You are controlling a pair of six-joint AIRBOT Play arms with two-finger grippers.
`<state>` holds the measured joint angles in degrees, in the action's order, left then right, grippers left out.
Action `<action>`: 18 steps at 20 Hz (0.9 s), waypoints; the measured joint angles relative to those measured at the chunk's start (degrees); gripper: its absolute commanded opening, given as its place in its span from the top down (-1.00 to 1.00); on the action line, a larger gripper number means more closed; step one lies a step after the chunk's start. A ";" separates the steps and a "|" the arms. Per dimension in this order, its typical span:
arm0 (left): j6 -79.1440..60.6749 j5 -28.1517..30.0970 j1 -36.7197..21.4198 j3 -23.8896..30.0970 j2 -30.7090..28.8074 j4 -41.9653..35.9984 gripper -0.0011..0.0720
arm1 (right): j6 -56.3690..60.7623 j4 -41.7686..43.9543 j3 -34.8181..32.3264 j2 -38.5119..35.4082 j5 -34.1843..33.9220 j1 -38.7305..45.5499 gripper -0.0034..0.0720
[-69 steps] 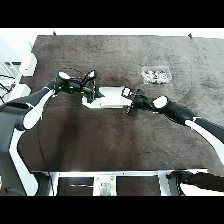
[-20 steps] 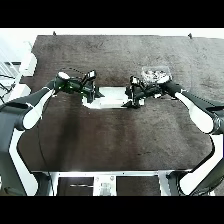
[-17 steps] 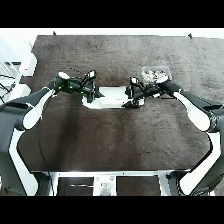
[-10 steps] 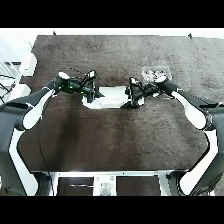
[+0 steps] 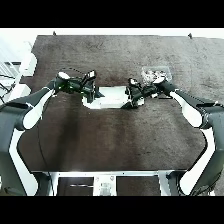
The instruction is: Fold the box and place the chain.
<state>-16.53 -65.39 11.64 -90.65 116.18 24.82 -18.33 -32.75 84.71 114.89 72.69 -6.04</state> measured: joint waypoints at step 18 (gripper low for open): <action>0.00 -0.02 0.00 0.00 0.00 0.00 0.92 | 0.17 0.31 0.11 0.22 -0.24 0.02 -0.88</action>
